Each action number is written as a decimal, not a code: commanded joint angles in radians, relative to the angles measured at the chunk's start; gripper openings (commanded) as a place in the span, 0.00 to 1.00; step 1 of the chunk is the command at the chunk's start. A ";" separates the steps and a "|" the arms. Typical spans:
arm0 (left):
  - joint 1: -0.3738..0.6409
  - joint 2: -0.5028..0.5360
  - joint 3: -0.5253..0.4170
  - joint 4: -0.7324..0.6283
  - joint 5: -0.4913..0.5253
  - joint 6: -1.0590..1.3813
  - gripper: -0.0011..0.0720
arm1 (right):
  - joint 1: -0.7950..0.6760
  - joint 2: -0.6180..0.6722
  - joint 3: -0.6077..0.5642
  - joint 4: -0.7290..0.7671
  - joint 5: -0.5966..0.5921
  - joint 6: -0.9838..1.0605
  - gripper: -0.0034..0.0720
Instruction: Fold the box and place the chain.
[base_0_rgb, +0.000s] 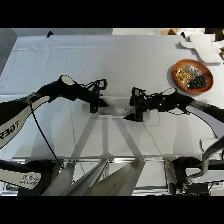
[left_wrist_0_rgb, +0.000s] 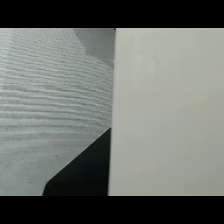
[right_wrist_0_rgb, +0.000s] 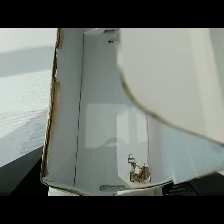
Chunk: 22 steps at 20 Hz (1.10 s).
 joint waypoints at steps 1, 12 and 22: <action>0.000 -0.001 0.000 0.000 0.000 0.000 0.03 | 0.006 0.001 -0.001 -0.023 0.003 -0.007 0.97; 0.000 -0.001 0.000 0.000 0.000 0.000 0.03 | 0.027 0.004 0.000 -0.044 -0.021 0.009 0.97; 0.000 -0.001 0.000 0.000 0.000 0.000 0.03 | 0.027 0.004 0.000 -0.043 -0.020 0.009 0.96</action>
